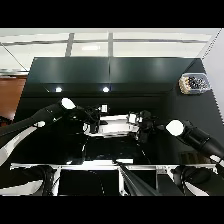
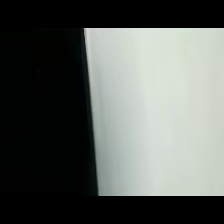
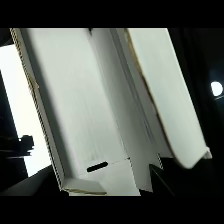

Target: Fold the box and place the chain.

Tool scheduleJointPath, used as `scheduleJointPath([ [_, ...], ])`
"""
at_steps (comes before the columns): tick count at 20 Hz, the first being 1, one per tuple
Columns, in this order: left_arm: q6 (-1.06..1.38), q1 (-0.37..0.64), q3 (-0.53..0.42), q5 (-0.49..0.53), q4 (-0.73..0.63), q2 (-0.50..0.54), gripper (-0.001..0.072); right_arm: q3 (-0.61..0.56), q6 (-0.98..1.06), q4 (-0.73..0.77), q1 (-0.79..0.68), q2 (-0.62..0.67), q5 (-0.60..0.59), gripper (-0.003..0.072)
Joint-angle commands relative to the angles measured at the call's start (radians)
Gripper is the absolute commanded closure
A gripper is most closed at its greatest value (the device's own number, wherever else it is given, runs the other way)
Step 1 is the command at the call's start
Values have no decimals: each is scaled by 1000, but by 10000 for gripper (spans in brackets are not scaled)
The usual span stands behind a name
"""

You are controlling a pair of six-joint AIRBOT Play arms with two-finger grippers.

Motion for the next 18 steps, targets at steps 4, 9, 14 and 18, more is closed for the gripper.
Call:
scheduleJointPath([
  [4, 0, 0, 0, -2, 0, 1, 685, 28, -39, 28, -60, 1, 27, -23],
  [9, 0, 0, 0, -2, 0, 1, 686, 37, -76, 73, -63, 1, 73, -23],
  [14, 0, 0, 0, -1, 0, 1, 685, 37, -145, 142, -63, -20, 112, -23],
  [18, 0, 0, 0, -1, 0, 1, 685, 37, -248, 211, -64, -68, 124, -23],
])
